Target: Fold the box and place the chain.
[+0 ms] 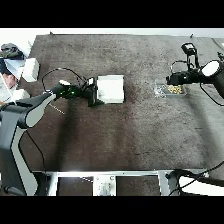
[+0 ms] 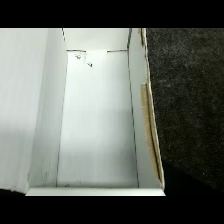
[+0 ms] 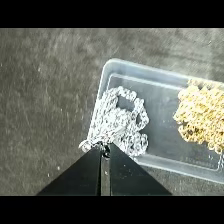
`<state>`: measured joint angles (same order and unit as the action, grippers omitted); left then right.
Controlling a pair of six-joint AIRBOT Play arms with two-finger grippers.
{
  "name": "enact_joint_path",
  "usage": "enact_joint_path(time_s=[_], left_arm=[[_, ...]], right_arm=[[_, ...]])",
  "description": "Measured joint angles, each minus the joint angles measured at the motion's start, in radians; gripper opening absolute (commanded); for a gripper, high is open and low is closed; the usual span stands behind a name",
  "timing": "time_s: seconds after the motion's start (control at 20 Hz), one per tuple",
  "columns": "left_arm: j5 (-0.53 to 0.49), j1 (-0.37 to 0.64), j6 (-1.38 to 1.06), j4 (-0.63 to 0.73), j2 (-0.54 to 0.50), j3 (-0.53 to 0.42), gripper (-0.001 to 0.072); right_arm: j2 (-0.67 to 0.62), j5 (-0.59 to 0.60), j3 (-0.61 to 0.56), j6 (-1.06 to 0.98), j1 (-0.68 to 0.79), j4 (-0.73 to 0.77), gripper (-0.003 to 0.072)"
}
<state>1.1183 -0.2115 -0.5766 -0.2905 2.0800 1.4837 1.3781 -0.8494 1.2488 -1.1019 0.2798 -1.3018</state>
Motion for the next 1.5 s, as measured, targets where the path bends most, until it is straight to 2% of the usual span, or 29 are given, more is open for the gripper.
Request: enact_joint_path(time_s=[0.25,0.3,0.35,0.6,0.85,1.15,1.2,1.25,1.5], left_arm=[[0.0,0.0,0.0,0.0,0.0,0.0,0.0285],[0.0,0.0,0.0,0.0,0.0,0.0,0.0285],[0.0,0.0,0.0,0.0,0.0,0.0,0.0285],[0.0,0.0,0.0,0.0,0.0,0.0,0.0285],[0.0,0.0,0.0,0.0,0.0,0.0,0.0285],[0.0,0.0,0.0,0.0,0.0,0.0,0.0285],[0.0,0.0,0.0,0.0,0.0,0.0,0.0285],[0.0,0.0,0.0,0.0,0.0,0.0,0.0285],[0.0,0.0,0.0,0.0,0.0,0.0,0.0285]], right_arm=[[0.053,-0.005,0.0,-0.027,0.0,-0.091,-0.0018],[0.071,-0.004,0.0,-0.032,0.0,-0.106,0.0062],[0.089,-0.002,0.0,-0.035,0.0,-0.114,0.0175],[0.134,0.061,0.0,-0.042,0.001,-0.138,0.0184],[0.171,0.164,0.02,-0.042,0.001,-0.091,0.0185],[0.329,0.038,0.158,0.003,0.001,-0.017,0.0188],[0.354,0.013,0.184,0.01,0.001,-0.004,0.0236],[0.375,-0.012,0.205,0.013,0.001,0.004,0.0245],[0.432,-0.086,0.263,0.03,0.001,0.021,0.0243]])
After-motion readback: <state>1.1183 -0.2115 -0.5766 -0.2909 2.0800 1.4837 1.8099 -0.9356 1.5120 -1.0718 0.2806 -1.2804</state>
